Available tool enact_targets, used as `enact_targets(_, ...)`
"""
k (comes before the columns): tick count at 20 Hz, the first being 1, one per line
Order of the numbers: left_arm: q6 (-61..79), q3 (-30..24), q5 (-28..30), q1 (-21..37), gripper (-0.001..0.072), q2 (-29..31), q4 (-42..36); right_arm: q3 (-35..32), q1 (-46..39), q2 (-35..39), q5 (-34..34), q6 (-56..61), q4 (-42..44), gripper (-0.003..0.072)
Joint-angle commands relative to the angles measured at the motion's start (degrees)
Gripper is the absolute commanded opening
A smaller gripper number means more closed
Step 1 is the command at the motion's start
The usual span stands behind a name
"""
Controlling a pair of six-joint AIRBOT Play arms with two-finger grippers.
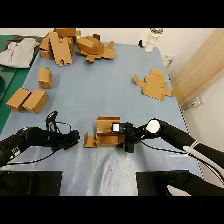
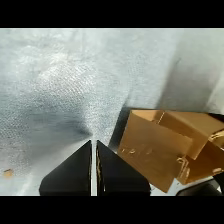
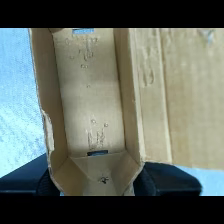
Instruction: Fold the box.
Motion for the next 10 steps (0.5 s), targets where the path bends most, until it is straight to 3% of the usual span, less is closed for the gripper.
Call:
enact_targets(1, 1.4, 0.0, 2.0, -2.1, 0.0059, -1.4, -4.3, 0.0, 0.0, 0.0, 0.0, 0.0, 0.0, 0.0582)
enact_targets(10, 3.1, 0.0, 2.9, -4.8, 0.0059, -1.5, -7.7, 0.0, 0.0, 0.0, 0.0, 0.0, 0.0, 0.0581)
